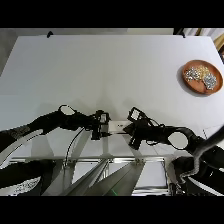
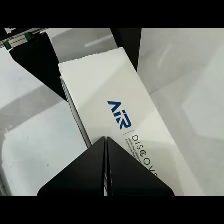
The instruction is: Fold the box and place the chain.
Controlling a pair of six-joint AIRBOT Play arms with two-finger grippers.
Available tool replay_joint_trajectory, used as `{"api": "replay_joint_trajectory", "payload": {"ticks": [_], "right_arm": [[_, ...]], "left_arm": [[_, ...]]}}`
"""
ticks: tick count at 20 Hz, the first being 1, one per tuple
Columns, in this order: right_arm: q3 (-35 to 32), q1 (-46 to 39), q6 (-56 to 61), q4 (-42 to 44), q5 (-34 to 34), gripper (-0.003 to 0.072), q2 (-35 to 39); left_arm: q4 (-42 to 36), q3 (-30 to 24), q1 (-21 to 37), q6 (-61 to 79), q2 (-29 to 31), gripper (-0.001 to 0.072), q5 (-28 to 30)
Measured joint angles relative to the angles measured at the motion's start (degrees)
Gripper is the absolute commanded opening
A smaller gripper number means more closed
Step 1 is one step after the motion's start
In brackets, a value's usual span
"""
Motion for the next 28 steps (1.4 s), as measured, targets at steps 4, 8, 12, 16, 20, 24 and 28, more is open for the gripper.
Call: {"api": "replay_joint_trajectory", "payload": {"ticks": [4,8,12,16,20,24,28], "right_arm": [[-1.60,0.13,-0.04,0.17,0.22,0.0013,0.00],[-2.56,0.13,-0.09,0.20,-0.17,0.0013,0.00],[-2.86,0.15,-0.33,0.09,-0.76,0.0012,0.00],[-2.21,0.15,-0.63,-0.24,-0.90,0.0013,-0.02],[1.01,0.15,-3.04,0.15,-0.94,0.0013,-0.17],[4.76,0.15,-4.39,0.46,0.42,0.0013,-2.03],[9.31,0.15,-4.81,0.42,6.12,0.0013,-6.38]], "left_arm": [[0.00,0.00,0.00,-0.02,0.00,0.0153,0.00],[0.00,0.00,0.00,-0.04,0.00,0.0153,0.02],[-0.02,0.00,0.00,-0.04,0.00,0.0153,0.02],[-0.02,0.00,0.00,-0.07,0.00,0.0153,0.02],[-0.04,0.00,0.00,-0.13,0.00,0.0153,0.04],[-0.04,-0.02,0.00,-0.11,0.00,0.0153,0.04],[-0.04,0.00,0.00,-0.09,0.00,0.0153,0.04]]}}
